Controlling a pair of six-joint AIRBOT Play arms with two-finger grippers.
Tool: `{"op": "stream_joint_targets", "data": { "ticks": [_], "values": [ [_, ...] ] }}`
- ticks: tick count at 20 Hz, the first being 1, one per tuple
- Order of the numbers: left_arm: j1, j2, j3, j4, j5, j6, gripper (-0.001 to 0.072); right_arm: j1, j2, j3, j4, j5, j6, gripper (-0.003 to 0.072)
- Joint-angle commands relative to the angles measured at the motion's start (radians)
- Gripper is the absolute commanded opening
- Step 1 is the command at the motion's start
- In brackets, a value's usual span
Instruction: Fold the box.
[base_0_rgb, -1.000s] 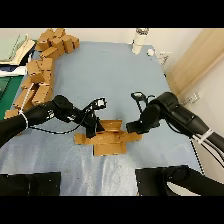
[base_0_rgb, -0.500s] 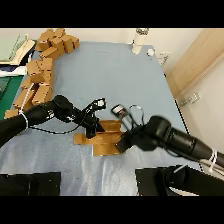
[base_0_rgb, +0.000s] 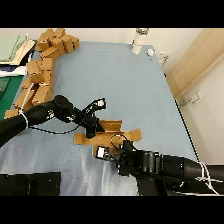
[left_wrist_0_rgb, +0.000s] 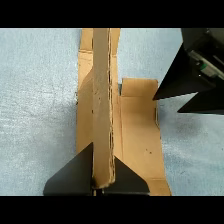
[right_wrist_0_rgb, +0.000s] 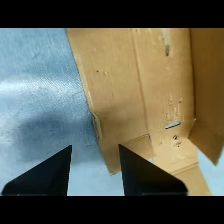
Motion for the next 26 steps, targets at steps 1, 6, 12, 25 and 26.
{"op": "stream_joint_targets", "data": {
  "ticks": [1, 6, 12, 25, 26],
  "values": [
    [0.000, 0.000, 0.000, 0.000, 0.000, 0.001, 0.0010, 0.017, -0.019, -0.016, -0.106, 0.028, -0.012, 0.0442],
    [0.000, 0.000, 0.000, 0.000, 0.000, 0.001, 0.0010, 0.017, -0.058, -0.016, -0.156, 0.072, 0.020, 0.0442],
    [0.000, 0.000, 0.000, 0.000, 0.000, 0.001, 0.0010, 0.017, -0.079, -0.015, -0.160, 0.080, 0.038, 0.0440],
    [0.000, 0.000, 0.000, 0.000, 0.000, 0.000, 0.0010, 0.017, -0.005, -0.015, -0.267, 0.082, 0.230, 0.0442],
    [0.000, 0.000, 0.000, 0.000, 0.000, 0.001, 0.0010, 0.017, -0.005, -0.015, -0.268, 0.085, 0.230, 0.0442]
  ]
}}
